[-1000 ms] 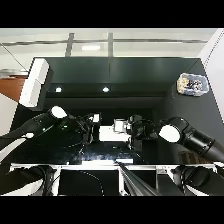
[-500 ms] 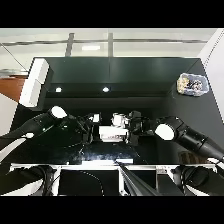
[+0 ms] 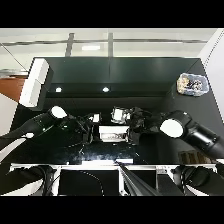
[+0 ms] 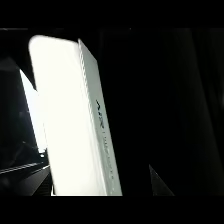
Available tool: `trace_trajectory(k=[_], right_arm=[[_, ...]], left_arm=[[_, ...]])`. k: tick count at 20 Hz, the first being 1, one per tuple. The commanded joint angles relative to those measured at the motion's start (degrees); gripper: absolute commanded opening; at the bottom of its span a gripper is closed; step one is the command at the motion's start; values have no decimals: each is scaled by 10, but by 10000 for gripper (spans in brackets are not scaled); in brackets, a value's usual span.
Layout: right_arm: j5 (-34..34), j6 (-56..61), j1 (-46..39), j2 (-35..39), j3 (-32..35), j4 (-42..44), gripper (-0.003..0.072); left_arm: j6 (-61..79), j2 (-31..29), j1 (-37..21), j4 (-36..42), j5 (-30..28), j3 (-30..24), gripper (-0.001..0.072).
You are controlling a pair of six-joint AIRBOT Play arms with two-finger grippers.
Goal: Fold the box and place the chain.
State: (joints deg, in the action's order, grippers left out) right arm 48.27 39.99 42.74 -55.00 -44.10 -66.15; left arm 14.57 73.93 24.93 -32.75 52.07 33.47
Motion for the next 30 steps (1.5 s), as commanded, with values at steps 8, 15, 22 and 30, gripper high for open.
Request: trace_trajectory(k=[8,15,22,30], right_arm=[[93,43,-66,-22,-23,76,696],[121,6,-67,-53,-23,57,697],[117,-25,-65,-80,-23,56,697],[110,-27,-65,-80,-23,35,695]], left_arm=[[0,0,0,0,0,0,531],[0,0,0,0,0,0,532],[0,0,0,0,0,0,531],[0,0,0,0,0,0,531]])
